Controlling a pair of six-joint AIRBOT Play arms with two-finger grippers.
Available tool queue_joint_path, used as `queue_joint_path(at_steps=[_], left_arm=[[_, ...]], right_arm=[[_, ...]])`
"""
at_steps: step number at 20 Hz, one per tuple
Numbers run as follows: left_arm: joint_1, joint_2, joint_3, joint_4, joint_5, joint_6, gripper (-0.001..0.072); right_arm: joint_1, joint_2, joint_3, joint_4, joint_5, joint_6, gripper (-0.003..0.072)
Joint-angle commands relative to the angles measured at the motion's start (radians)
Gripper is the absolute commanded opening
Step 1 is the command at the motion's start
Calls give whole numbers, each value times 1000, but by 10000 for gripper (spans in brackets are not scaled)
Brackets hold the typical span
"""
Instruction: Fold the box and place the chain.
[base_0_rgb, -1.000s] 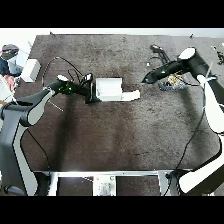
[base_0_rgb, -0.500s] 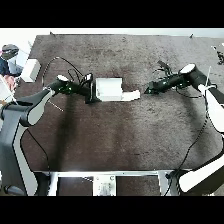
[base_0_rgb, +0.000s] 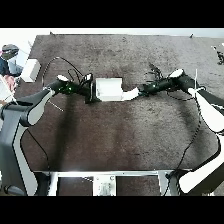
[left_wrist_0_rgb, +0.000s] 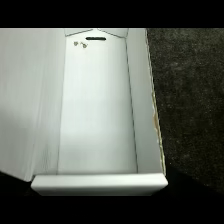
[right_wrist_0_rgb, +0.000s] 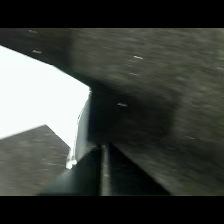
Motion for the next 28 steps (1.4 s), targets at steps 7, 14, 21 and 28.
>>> queue_joint_path(at_steps=[7,14,21,28], left_arm=[[0,-1,0,0,0,0,469],[0,-1,0,0,0,0,469],[0,-1,0,0,0,0,469],[0,-1,0,0,0,0,470]], right_arm=[[30,-2,4,206,97,-60,362],[141,-2,98,-16,45,86,508],[212,-2,171,-146,23,207,467],[283,-13,209,-217,-35,286,466]])
